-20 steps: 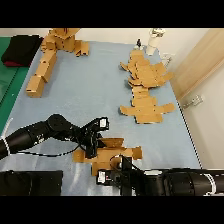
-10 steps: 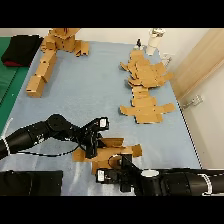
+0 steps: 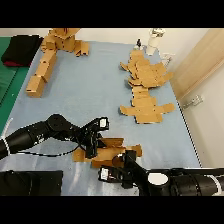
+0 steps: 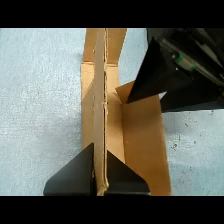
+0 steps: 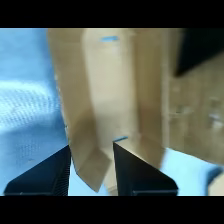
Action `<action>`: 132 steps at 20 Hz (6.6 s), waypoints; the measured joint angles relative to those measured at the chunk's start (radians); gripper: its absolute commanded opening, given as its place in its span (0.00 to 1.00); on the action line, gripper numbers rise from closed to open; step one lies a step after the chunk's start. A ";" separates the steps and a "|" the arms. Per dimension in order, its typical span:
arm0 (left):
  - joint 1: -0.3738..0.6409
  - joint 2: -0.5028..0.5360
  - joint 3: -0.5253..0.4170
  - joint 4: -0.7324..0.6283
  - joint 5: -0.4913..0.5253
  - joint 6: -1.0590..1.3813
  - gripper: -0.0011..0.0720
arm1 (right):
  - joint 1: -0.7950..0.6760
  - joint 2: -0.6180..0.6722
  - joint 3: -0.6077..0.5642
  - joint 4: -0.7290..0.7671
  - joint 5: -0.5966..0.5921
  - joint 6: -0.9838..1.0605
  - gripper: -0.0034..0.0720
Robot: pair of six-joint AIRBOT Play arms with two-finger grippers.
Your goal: Fold the box.
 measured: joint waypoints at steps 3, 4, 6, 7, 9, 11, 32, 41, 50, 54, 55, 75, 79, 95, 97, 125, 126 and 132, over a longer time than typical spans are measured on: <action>0.000 0.000 0.000 0.000 0.000 0.000 0.03 | 0.003 0.004 0.000 -0.077 -0.032 0.076 0.59; 0.000 0.000 0.000 0.000 0.000 0.000 0.03 | 0.003 0.005 0.000 -0.093 -0.037 0.092 0.59; 0.000 0.000 0.000 0.000 0.000 0.000 0.03 | 0.003 0.006 0.000 -0.113 -0.048 0.114 0.59; 0.000 0.000 0.000 0.000 0.000 0.000 0.03 | 0.003 0.006 0.000 -0.119 -0.051 0.122 0.59; 0.000 0.000 0.000 0.000 0.000 0.000 0.03 | 0.003 0.006 0.000 -0.129 -0.056 0.134 0.59; 0.000 0.000 0.000 0.000 0.000 0.000 0.03 | 0.003 0.006 0.000 -0.134 -0.057 0.140 0.59; 0.000 -0.043 0.003 0.002 -0.006 -0.006 0.03 | 0.003 0.006 0.000 -0.103 -0.061 0.150 0.59; 0.000 -0.048 0.006 0.008 0.006 -0.004 0.03 | 0.000 0.006 0.000 -0.125 -0.092 0.213 0.83; 0.001 -0.048 0.013 0.014 0.011 -0.004 0.03 | 0.000 0.006 0.000 -0.156 -0.099 0.227 0.83; 0.001 -0.048 0.013 0.017 0.011 -0.004 0.03 | 0.000 0.006 0.000 -0.157 -0.099 0.228 0.83; 0.001 -0.048 0.013 0.018 0.010 -0.004 0.03 | 0.000 0.006 0.000 -0.157 -0.099 0.228 0.83; 0.001 -0.048 0.013 0.018 0.008 -0.004 0.03 | -0.265 0.193 -0.102 0.080 0.112 -0.133 0.84; 0.001 -0.048 0.013 0.018 0.008 -0.004 0.03 | -0.340 0.211 -0.106 0.119 0.159 -0.273 0.84; 0.002 -0.048 0.013 0.018 0.007 -0.004 0.03 | -0.825 0.131 -0.130 0.811 0.299 -1.202 0.84; 0.001 -0.048 0.013 0.018 0.008 -0.004 0.03 | -0.888 0.076 -0.119 0.931 0.301 -1.375 0.84; 0.001 -0.049 0.013 -0.007 0.006 -0.004 0.03 | -0.962 -0.053 -0.093 1.116 0.257 -1.624 0.84; 0.001 -0.049 0.013 -0.013 0.006 -0.004 0.03 | -0.962 -0.053 -0.093 1.116 0.257 -1.624 0.84; 0.001 -0.048 0.014 -0.034 0.004 -0.004 0.03 | -0.962 -0.053 -0.093 1.115 0.254 -1.624 0.83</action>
